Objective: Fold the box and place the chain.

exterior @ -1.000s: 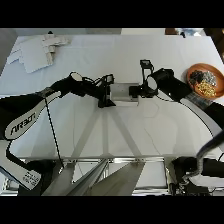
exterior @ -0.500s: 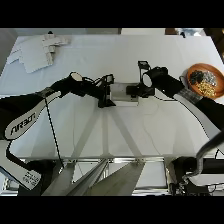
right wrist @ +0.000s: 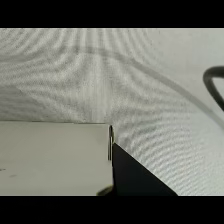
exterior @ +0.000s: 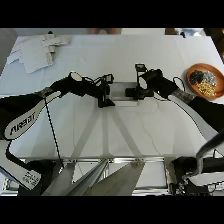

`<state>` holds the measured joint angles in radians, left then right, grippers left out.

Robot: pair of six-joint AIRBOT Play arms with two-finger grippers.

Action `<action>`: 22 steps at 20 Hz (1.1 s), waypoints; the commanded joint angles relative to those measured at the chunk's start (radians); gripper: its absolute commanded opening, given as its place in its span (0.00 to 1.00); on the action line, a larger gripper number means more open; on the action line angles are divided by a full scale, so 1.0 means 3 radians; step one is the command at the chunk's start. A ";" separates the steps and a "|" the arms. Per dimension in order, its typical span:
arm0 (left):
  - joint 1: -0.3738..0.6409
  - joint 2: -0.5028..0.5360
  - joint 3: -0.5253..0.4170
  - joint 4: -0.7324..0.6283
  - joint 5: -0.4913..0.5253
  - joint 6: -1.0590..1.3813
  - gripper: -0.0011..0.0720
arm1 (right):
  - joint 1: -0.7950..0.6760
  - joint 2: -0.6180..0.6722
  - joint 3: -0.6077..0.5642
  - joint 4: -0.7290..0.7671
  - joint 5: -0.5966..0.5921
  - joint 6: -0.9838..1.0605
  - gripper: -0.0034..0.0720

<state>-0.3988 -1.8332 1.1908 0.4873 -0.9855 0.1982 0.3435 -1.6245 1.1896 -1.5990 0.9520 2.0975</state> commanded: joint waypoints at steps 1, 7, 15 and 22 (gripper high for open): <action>-0.0003 -0.0001 0.0000 -0.0001 0.0006 0.0009 0.48 | 0.0011 -0.0011 0.0003 -0.0006 -0.0032 -0.0009 0.07; -0.0003 -0.0001 0.0000 -0.0001 0.0006 0.0009 0.48 | 0.0006 0.0111 0.0003 -0.0008 0.0097 -0.0010 0.61; -0.0003 -0.0001 0.0000 -0.0001 0.0006 0.0009 0.48 | -0.0104 0.0774 0.0003 -0.0264 0.0671 -0.0014 0.61; -0.0003 -0.0001 0.0000 -0.0001 0.0006 0.0009 0.48 | -0.0992 0.1268 0.0003 -0.0951 0.1096 -0.0626 0.61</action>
